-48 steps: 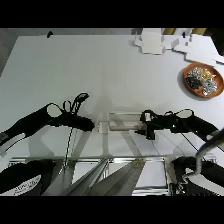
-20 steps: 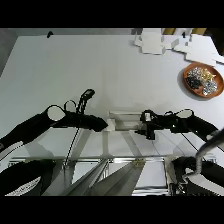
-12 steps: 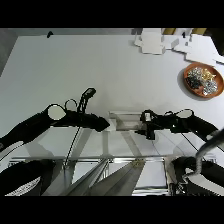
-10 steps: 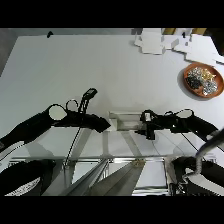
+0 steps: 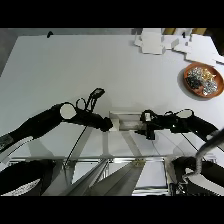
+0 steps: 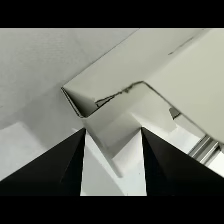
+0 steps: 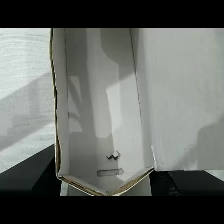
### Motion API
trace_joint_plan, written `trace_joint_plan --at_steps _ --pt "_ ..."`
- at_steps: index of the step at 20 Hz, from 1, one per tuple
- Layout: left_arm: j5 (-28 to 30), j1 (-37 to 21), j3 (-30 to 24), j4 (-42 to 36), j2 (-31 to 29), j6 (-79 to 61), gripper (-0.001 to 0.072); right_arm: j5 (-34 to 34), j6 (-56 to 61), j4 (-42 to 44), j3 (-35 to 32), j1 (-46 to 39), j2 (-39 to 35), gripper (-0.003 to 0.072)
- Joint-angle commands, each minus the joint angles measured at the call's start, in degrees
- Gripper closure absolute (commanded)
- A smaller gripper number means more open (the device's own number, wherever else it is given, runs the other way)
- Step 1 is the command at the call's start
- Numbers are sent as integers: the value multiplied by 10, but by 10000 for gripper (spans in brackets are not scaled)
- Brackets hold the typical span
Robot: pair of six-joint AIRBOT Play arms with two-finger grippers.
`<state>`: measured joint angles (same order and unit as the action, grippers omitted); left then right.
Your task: Fold the box and place the chain.
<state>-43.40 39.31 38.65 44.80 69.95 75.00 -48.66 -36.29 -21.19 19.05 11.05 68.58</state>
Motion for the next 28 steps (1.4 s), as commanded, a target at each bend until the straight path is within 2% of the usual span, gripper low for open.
trace_joint_plan --at_steps 1,8,18,23,25,27,28 --pt "-6 15 26 52 14 70 316 0 0 0 0 0 0 277" --pt "-26 51 78 113 54 180 317 0 0 0 0 0 0 277" --pt "-95 77 141 281 73 426 321 0 0 0 0 0 0 277" --pt "-183 111 204 329 134 510 329 0 0 0 0 0 0 277" --pt "-207 123 231 333 160 515 330 0 0 0 0 0 0 277" --pt "-221 130 249 333 174 520 379 0 0 0 0 0 0 277" --pt "-219 134 250 334 175 541 379 0 0 0 0 0 0 277"
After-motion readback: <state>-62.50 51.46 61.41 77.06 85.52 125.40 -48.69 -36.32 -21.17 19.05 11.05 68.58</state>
